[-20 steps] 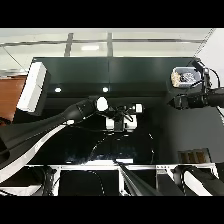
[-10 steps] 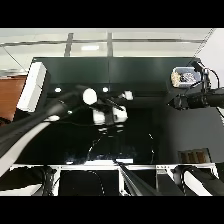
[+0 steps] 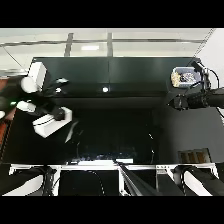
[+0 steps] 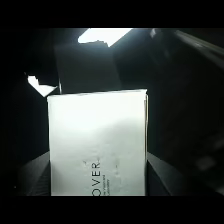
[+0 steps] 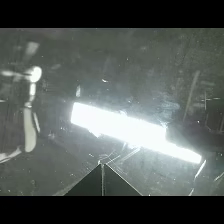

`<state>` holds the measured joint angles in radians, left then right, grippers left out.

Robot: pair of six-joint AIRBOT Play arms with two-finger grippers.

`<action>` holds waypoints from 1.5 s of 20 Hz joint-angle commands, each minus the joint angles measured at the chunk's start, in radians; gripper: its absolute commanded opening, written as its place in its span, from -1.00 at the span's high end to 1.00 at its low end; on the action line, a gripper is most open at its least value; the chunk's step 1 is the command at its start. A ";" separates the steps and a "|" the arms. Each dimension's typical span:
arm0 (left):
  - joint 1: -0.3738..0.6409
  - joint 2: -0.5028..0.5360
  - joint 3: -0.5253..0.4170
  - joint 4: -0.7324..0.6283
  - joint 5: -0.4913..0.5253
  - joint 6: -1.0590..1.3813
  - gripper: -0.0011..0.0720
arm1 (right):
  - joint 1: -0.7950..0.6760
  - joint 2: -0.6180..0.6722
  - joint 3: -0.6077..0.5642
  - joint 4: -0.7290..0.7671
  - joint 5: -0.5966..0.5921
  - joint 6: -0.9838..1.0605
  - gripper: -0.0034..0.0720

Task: Fold the box and place the chain.

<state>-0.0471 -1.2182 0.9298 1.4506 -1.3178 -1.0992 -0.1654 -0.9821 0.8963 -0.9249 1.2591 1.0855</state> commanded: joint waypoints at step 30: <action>0.748 0.059 -0.176 -0.333 0.430 0.595 0.31 | 0.005 0.000 -0.004 0.093 -0.029 -0.029 0.88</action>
<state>0.7338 -1.1267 0.7555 1.1393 -0.9180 -0.5137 -0.1604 -0.9821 0.8921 -0.8436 1.2167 1.0592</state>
